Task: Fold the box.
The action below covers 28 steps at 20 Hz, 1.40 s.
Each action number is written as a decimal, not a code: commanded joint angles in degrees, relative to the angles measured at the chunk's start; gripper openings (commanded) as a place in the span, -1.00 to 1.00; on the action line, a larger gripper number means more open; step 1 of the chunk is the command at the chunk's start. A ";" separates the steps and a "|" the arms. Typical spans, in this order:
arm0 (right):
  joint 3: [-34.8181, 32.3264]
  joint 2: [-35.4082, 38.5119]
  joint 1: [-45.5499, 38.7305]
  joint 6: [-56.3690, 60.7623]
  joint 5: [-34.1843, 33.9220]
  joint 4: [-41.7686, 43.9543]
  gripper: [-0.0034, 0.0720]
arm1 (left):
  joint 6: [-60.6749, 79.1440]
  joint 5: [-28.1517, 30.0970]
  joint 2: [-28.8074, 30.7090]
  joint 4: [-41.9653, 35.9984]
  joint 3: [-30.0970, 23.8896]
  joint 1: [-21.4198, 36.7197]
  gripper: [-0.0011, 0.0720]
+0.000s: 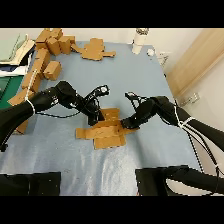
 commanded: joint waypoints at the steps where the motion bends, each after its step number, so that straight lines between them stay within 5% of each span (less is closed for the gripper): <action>1: -2.16 -0.07 0.11 0.46 3.39 -1.01 -0.91 | 0.00 -2.73 0.02 0.52 0.07 -0.02 -0.94; 28: -2.03 5.22 0.11 1.05 5.27 -2.75 -0.91 | 0.92 -2.80 0.42 1.79 -1.99 -0.28 -0.94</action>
